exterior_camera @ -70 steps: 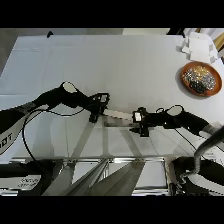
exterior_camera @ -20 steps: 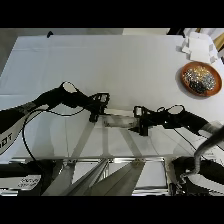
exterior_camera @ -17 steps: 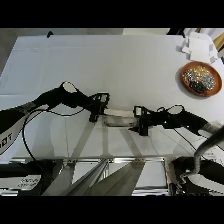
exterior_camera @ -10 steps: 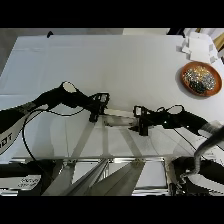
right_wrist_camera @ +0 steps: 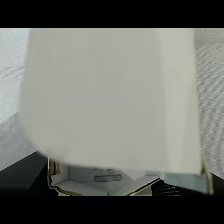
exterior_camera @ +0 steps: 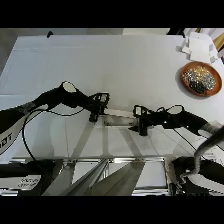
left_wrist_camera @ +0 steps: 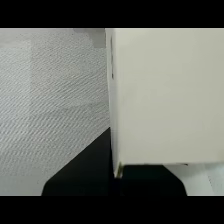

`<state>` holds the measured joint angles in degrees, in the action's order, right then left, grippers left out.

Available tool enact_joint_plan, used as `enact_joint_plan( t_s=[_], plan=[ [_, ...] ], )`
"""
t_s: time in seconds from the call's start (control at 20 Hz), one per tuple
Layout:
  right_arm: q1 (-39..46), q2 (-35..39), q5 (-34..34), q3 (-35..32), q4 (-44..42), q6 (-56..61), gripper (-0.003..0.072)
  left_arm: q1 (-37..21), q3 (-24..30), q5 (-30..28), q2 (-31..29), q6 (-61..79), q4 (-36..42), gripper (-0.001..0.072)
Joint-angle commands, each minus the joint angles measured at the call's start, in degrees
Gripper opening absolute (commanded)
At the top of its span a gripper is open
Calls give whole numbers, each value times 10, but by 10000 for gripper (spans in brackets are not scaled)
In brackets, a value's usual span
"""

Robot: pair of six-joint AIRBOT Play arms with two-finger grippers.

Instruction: Fold the box and place the chain.

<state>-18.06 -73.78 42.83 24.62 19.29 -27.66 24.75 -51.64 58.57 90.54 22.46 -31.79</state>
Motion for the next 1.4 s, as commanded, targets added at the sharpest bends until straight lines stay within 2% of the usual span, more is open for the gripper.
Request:
enact_joint_plan(
  t_s=[0.0,0.8,0.9,1.05,1.1,1.35],
  plan=[
    [0,0,0,0,0,2,382,0,0,0,0,0,0,12],
    [0,0,0,0,0,2,382,-2,0,0,-5,0,9,24],
    [0,0,0,0,0,2,382,-8,0,-1,-18,0,8,230],
    [0,0,0,0,0,2,382,-29,0,-1,-49,-30,-7,468],
    [0,0,0,0,0,2,382,-38,0,-1,-61,-53,-25,513],
    [0,0,0,0,0,2,382,-81,0,35,-138,-212,-196,505]
  ],
)
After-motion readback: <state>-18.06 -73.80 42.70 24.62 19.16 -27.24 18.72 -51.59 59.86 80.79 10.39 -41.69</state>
